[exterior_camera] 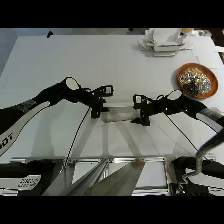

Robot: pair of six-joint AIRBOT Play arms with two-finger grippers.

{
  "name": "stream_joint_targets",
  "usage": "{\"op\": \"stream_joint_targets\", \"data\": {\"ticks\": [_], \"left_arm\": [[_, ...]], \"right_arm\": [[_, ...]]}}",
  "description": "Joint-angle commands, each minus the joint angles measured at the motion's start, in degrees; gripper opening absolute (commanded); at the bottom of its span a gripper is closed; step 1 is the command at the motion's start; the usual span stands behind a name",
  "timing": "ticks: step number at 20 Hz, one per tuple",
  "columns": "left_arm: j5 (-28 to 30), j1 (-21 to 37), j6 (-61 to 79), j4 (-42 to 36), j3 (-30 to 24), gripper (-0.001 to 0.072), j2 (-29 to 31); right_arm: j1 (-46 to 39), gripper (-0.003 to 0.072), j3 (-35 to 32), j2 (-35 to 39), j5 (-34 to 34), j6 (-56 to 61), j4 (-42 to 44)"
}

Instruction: Fold the box and place the chain.

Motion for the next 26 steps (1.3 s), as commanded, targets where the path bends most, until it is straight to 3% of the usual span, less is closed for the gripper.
{"op": "stream_joint_targets", "data": {"ticks": [1,4,13,19,21,26], "left_arm": [[0.04,0.02,-0.02,0.0,0.0,0.0015,-0.02],[0.04,0.02,-0.02,0.0,0.0,0.0015,-0.02],[0.07,0.0,-0.02,0.0,-0.02,0.0015,-0.02],[0.07,0.02,-0.02,0.0,0.0,0.0016,-0.02],[0.07,0.02,-0.02,0.0,0.0,0.0015,-0.02],[0.07,0.02,-0.02,0.0,0.0,0.0015,-0.02]], "right_arm": [[0.04,0.0535,0.07,-1.46,-0.39,-0.83,0.22],[0.04,0.0461,0.07,-2.43,-0.76,-0.83,0.22],[0.04,0.0458,0.07,-4.24,-3.34,-0.81,0.17],[0.07,0.0396,0.07,-4.48,-3.34,-0.81,0.09],[0.04,0.0337,0.07,-4.48,-3.32,-0.79,-0.72],[0.04,0.0341,0.07,-4.46,-3.13,-0.61,-0.87]]}}
